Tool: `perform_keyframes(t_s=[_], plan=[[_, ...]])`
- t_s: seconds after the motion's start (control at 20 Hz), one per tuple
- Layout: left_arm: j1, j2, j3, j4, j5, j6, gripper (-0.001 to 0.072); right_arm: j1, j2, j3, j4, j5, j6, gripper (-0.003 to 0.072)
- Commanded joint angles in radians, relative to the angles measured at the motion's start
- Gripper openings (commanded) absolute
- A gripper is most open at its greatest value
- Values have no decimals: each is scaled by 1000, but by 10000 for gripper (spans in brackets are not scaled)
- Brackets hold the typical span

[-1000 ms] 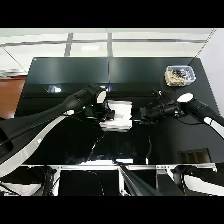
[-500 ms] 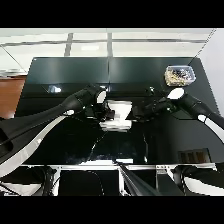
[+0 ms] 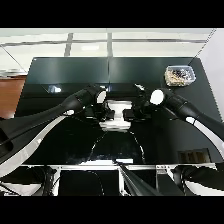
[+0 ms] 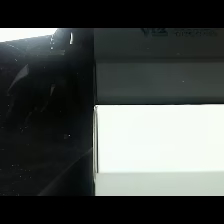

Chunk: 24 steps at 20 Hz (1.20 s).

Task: Fold the box and place the chain.

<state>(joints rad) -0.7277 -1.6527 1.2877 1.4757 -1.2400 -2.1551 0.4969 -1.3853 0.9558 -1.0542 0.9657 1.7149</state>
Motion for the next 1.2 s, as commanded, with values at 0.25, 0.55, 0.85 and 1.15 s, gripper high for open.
perform_keyframes(t_s=[0.25,0.55,0.85,1.15], plan=[[1,0,1,0,1,0,31,161,-109,150,-409,106,437,326],[1,0,1,0,1,0,31,197,-141,158,-439,138,550,300],[1,0,1,1,1,0,31,196,-141,158,-439,159,559,17],[1,0,1,0,1,0,30,195,-145,158,-405,156,560,179]])
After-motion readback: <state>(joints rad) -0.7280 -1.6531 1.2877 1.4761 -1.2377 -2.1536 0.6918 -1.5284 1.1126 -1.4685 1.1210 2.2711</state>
